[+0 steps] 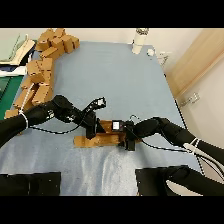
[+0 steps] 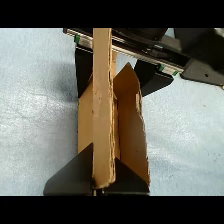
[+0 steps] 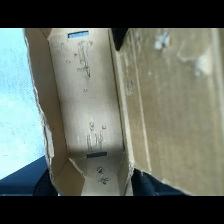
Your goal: Fold the box.
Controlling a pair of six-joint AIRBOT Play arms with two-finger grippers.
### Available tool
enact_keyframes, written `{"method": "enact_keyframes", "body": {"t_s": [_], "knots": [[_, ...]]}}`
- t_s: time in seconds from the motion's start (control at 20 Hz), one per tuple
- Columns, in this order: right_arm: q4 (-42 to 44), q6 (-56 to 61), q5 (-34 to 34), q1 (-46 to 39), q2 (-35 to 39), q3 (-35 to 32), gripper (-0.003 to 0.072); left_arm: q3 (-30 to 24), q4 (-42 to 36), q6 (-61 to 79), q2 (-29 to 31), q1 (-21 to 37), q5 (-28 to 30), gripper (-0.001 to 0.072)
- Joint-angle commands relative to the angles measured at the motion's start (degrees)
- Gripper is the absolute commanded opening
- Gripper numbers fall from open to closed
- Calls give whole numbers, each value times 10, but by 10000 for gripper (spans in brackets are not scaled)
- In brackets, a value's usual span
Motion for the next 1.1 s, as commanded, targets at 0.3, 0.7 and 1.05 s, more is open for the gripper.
{"method": "enact_keyframes", "body": {"t_s": [0.3,0.7,1.05], "knots": [[0,0,-1,0,0,0,559,0,-2,1,0,0,0,11],[0,4,-6,0,0,0,474,0,-1,1,0,0,0,10],[0,4,-6,0,0,0,474,0,-1,0,0,0,1,11]]}}
